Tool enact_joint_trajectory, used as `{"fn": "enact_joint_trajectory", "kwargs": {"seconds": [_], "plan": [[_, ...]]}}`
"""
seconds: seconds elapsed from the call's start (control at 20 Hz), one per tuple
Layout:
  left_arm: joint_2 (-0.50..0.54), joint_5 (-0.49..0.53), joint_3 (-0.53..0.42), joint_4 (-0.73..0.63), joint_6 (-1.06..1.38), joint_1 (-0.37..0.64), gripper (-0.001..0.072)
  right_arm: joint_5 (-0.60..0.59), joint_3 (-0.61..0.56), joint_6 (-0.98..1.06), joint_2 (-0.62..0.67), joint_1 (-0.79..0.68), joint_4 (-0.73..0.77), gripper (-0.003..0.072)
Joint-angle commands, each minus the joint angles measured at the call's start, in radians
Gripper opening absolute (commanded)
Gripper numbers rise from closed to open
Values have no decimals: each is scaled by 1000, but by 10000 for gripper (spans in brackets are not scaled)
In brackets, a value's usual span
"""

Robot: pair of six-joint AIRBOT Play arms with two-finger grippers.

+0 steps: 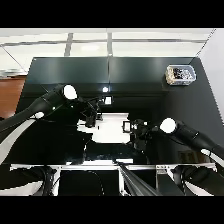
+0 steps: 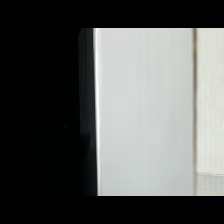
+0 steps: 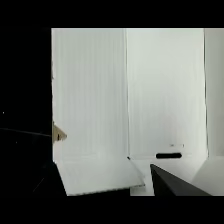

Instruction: Fold the box and place the chain.

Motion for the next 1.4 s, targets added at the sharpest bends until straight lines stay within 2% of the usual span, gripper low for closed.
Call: {"fn": "enact_joint_trajectory", "kwargs": {"seconds": [0.0, 0.25, 0.5, 0.7, 0.75, 0.8, 0.95, 1.35], "plan": [[0, 1, 1, 0, 0, 0, 26, -69, -5, 2, -1, 42, 66, 674], [0, 1, 1, 0, 0, 0, 26, -144, -2, 2, 3, 51, 102, 673], [0, 0, 1, 0, 0, 0, 26, -182, 20, 1, 61, 16, 90, 674], [0, 0, 1, -1, 0, 0, 26, -152, 42, -8, 70, -57, 91, 677], [0, -1, 1, -1, -2, 0, 26, -133, 47, -9, 69, -71, 90, 682], [0, -1, 1, -2, -3, 0, 25, -112, 52, -9, 69, -89, 91, 720], [0, 0, 1, -8, -3, 0, 26, -109, 52, -11, 69, -129, 91, 720], [0, 0, 1, -8, -3, 0, 26, -64, 52, -175, 44, -136, 113, 720]]}}
